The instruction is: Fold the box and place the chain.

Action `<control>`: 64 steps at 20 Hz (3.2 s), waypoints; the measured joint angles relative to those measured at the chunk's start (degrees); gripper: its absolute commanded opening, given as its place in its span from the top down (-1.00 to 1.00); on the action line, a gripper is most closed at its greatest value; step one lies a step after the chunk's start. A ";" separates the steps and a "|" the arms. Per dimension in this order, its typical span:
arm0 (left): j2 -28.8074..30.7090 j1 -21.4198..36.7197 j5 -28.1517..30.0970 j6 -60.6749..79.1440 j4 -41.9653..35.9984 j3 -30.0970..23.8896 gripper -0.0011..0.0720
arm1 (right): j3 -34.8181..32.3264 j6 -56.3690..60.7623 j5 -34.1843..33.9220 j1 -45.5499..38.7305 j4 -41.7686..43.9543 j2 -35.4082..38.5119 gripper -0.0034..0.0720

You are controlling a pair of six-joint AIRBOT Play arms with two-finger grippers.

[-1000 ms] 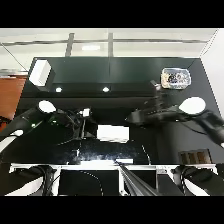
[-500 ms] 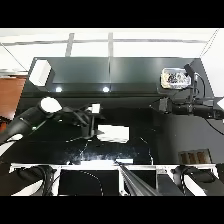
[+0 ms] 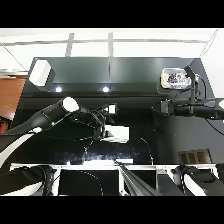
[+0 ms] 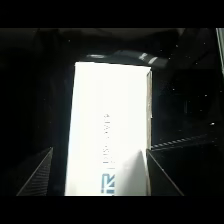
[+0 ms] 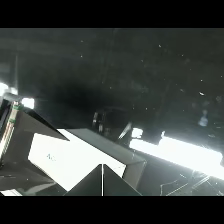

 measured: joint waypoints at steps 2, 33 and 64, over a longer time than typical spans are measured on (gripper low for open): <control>-0.42 -0.24 -1.09 -0.17 0.24 0.07 -0.97 | 0.00 0.00 0.15 0.00 -0.26 0.00 0.87; 8.92 28.48 -3.85 -34.88 24.24 -2.97 0.00 | 0.00 0.00 -0.26 0.00 -0.72 0.00 0.87; -4.50 56.96 -18.08 -65.64 28.55 33.07 0.91 | 0.00 2.40 -2.03 0.00 -1.38 0.13 0.87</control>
